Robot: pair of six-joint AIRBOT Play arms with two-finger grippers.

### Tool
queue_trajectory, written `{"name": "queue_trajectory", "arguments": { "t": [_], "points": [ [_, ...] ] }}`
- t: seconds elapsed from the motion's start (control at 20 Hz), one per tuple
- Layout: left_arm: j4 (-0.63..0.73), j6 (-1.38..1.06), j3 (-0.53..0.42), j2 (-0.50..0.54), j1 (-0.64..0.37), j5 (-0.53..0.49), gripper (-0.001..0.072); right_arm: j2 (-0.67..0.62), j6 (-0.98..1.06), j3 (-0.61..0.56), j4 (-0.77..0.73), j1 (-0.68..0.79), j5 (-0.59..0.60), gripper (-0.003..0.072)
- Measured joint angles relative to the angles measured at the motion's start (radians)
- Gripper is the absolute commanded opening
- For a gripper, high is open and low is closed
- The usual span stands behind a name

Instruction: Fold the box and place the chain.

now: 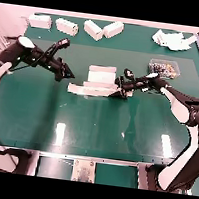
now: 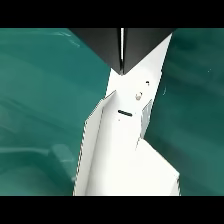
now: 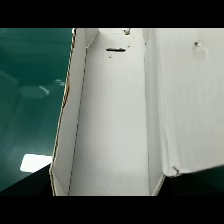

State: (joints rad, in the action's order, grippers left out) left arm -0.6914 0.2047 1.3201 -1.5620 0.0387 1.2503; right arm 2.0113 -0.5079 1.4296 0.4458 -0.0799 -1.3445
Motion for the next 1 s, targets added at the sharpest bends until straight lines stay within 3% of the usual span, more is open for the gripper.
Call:
{"name": "queue_trajectory", "arguments": {
  "t": [0.05,0.1,0.15,0.2,0.25,0.3,0.35,0.45,0.5,0.55,0.75,1.0],
  "points": [
    [0.009,-0.018,-0.061,0.048,0.000,-0.041,0.0022,0.000,0.000,0.000,0.000,0.000,0.000,0.0579],
    [0.030,-0.039,-0.118,0.087,0.000,-0.082,0.0415,0.000,0.000,0.000,0.000,0.000,0.000,0.0579],
    [0.056,-0.054,-0.174,0.117,0.000,-0.115,0.0602,0.000,0.000,0.000,0.000,0.000,0.000,0.0578],
    [0.073,-0.059,-0.217,0.132,0.000,-0.140,0.0601,0.000,0.000,0.000,0.000,0.000,0.000,0.0579],
    [0.087,-0.060,-0.251,0.135,0.000,-0.161,0.0551,0.000,0.000,0.000,0.000,0.000,0.000,0.0578],
    [0.104,-0.063,-0.272,0.133,0.001,-0.182,0.0448,0.000,0.000,0.000,0.000,0.000,0.000,0.0579],
    [0.117,-0.076,-0.290,0.122,0.003,-0.195,0.0444,0.000,0.000,0.000,0.000,0.000,0.000,0.0579],
    [0.143,-0.119,-0.311,0.096,0.016,-0.218,0.0454,0.000,0.000,0.000,0.000,0.000,0.000,0.0579],
    [0.152,-0.145,-0.317,0.085,0.024,-0.235,0.0601,0.000,0.000,0.000,0.000,0.000,0.000,0.0579],
    [0.154,-0.180,-0.323,0.076,0.035,-0.257,0.0624,0.000,0.000,0.000,0.000,0.000,0.000,0.0579],
    [0.166,-0.342,-0.331,0.060,0.067,-0.335,0.0623,0.000,0.000,0.000,0.000,0.000,0.000,0.0579],
    [0.166,-0.433,-0.302,0.011,0.077,-0.332,0.0622,0.000,0.000,0.000,0.000,0.000,0.000,0.0579]
  ]
}}
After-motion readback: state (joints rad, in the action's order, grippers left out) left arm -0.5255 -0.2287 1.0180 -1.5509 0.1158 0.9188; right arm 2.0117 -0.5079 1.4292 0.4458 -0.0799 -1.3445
